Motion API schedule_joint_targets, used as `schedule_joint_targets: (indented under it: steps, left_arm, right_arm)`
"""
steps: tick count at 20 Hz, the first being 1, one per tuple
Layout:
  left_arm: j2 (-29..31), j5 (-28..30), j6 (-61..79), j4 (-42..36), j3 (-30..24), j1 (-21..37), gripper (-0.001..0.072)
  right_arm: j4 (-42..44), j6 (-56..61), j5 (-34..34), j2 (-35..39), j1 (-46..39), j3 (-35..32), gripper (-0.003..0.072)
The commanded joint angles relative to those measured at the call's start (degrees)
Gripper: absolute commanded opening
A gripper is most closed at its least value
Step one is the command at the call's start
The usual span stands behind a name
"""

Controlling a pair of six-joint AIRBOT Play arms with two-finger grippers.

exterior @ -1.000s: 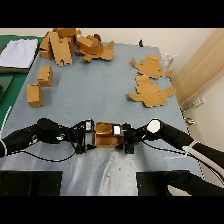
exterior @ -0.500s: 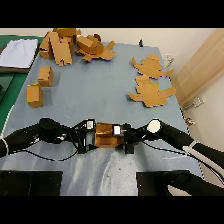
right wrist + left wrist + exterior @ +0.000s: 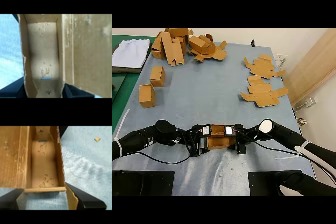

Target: Fold the box.

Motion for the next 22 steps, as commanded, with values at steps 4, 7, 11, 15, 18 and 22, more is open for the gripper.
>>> schedule_joint_targets:
  steps: [4,7,11,15,18,22]
  left_arm:
    - [0.0,0.9,-1.2,0.5,0.1,-0.2,0.0524]
    - [0.0,1.0,-1.3,0.5,0.1,-0.2,0.0523]
    - [0.0,0.9,-1.3,0.4,0.1,-0.2,0.0523]
    - [0.0,1.4,-1.3,0.3,0.1,-0.2,0.0523]
    - [0.0,1.4,-1.3,0.3,0.1,-0.2,0.0524]
    - [0.0,1.4,-1.3,0.3,0.1,-0.2,0.0523]
  right_arm:
    - [0.0,0.1,0.0,0.0,0.0,0.0,0.0459]
    - [0.0,0.1,0.0,0.0,0.0,0.0,0.0459]
    - [0.0,0.1,0.0,0.0,0.0,0.0,0.0459]
    - [0.0,0.1,0.0,0.0,0.0,0.0,0.0459]
    - [0.0,0.1,0.0,0.0,0.0,0.0,0.0459]
    - [0.0,0.1,0.0,0.0,0.0,0.0,0.0459]
